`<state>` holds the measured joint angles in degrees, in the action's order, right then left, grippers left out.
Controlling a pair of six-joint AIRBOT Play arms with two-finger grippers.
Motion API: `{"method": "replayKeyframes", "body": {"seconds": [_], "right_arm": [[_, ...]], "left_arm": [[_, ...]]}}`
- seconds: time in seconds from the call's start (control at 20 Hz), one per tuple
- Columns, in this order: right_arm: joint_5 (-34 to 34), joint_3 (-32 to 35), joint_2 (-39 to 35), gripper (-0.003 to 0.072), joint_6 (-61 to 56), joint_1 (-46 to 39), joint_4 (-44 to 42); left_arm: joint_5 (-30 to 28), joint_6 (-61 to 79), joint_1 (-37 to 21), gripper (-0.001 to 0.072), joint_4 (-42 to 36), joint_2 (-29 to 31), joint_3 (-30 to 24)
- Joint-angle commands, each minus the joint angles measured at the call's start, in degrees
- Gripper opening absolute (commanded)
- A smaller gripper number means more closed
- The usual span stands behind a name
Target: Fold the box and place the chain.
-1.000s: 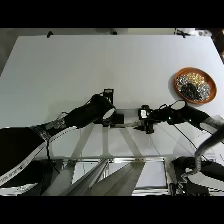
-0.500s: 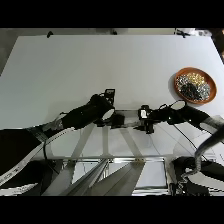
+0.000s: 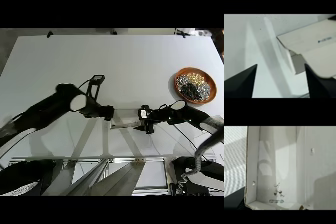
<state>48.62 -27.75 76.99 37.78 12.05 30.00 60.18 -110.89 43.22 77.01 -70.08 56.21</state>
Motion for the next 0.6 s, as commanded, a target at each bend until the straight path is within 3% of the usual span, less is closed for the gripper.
{"method": "replayKeyframes", "body": {"seconds": [0.0, 0.15, 0.25, 0.4, 0.55], "right_arm": [[0.0, 0.0, 0.0, 0.0384, 0.0, 0.0, 0.0], [0.0, 0.0, 0.0, 0.0384, 0.0, 0.0, 0.0], [0.0, 0.0, 0.0, 0.0384, 0.0, 0.0, 0.0], [0.0, 0.0, 0.0, 0.0384, 0.0, 0.0, 0.0], [0.0, 0.0, 0.0, 0.0384, 0.0, 0.0, 0.0]], "left_arm": [[-2.5, 37.4, -5.9, 0.0692, -2.9, 10.5, -8.6], [-7.1, 73.1, -12.4, 0.0692, -3.7, 17.6, -18.7], [-11.1, 93.7, -17.2, 0.0691, -13.2, 17.8, -23.3], [-10.6, 122.2, -21.3, 0.0692, -38.1, 11.6, -25.9], [-10.6, 132.8, -21.4, 0.0698, -47.7, 2.4, -25.8]]}}
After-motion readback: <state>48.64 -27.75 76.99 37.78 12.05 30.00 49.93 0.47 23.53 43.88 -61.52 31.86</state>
